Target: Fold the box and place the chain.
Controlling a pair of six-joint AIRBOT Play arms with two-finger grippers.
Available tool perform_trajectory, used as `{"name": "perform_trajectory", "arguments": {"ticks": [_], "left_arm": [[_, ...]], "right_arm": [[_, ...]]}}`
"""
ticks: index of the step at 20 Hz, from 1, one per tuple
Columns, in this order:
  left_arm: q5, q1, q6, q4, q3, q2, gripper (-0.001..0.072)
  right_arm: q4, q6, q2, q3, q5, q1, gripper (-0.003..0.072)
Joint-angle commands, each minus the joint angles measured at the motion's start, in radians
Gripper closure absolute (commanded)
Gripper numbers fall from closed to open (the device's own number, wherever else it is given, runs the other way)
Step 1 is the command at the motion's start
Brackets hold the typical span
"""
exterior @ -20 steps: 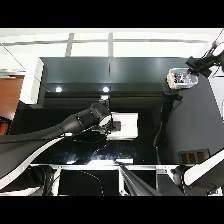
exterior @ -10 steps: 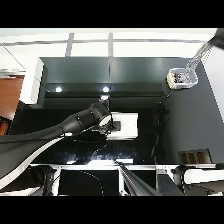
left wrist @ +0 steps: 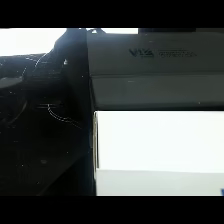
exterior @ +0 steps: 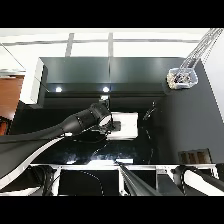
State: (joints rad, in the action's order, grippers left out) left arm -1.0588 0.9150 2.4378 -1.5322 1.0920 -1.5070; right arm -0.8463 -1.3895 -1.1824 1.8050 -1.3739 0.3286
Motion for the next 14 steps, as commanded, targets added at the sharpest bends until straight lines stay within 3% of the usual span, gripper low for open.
{"name": "perform_trajectory", "arguments": {"ticks": [1, 7, 14], "left_arm": [[0.000, 0.000, 0.000, 0.000, 0.001, 0.000, 0.0683], [0.000, 0.000, 0.000, 0.000, 0.001, 0.000, 0.0682], [0.000, 0.000, 0.000, 0.000, 0.001, 0.000, 0.0682]], "right_arm": [[0.004, 0.053, 0.163, -0.146, -0.048, -0.072, 0.0649], [-0.075, 0.055, 0.305, -0.340, -0.111, -0.267, 0.0649], [-0.096, 0.057, 0.319, -0.358, -0.226, -0.493, 0.0649]]}}
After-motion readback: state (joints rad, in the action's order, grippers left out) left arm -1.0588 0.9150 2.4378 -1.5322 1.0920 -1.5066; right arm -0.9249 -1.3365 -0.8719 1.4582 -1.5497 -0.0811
